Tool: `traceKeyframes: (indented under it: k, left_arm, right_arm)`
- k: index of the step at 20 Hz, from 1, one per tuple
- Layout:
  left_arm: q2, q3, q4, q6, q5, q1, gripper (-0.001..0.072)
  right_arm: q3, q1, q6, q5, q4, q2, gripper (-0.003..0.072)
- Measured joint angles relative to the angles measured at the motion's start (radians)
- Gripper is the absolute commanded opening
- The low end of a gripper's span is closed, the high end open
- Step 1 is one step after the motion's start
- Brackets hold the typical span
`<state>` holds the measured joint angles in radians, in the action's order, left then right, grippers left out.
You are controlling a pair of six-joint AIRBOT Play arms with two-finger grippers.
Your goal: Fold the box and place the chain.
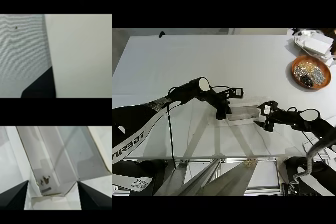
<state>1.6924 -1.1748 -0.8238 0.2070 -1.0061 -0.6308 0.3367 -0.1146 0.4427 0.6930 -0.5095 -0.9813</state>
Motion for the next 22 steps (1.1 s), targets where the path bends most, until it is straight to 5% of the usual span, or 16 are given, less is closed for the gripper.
traceKeyframes:
  k: [22]
  left_arm:
    - [0.0, 0.0, 0.001, -0.001, -0.001, 0.0, 0.0011]
  right_arm:
    - [0.007, 0.002, 0.079, 0.093, 0.006, -0.139, 0.0549]
